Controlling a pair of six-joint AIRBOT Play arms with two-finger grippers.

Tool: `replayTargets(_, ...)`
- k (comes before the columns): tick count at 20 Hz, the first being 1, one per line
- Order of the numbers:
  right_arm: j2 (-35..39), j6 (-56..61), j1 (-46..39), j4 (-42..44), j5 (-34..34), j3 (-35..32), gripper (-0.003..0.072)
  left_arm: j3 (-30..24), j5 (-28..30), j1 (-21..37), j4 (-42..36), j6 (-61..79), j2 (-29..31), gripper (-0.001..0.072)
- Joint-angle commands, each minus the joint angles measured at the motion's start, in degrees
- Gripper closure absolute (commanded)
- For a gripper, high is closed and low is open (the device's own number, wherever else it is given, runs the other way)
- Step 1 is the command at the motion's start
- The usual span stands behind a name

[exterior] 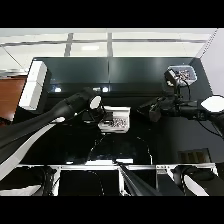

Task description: Fold the box and place the chain.

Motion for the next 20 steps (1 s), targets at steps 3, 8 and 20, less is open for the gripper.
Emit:
replayTargets(3,0.04,-0.02,-0.48,-0.28,1.11,-0.04,0.0318,-3.39,-4.31,-0.17,11.08,14.27,15.47,0.0149)
replayTargets(8,-0.11,-0.02,-0.48,-0.26,-0.85,-0.11,0.0318,-23.43,8.52,23.37,-2.47,25.88,30.42,0.0149)
replayTargets(20,-0.11,3.72,-0.46,-0.22,-1.44,-0.11,0.0318,-32.89,15.06,29.73,-56.92,148.10,13.05,-0.0005)
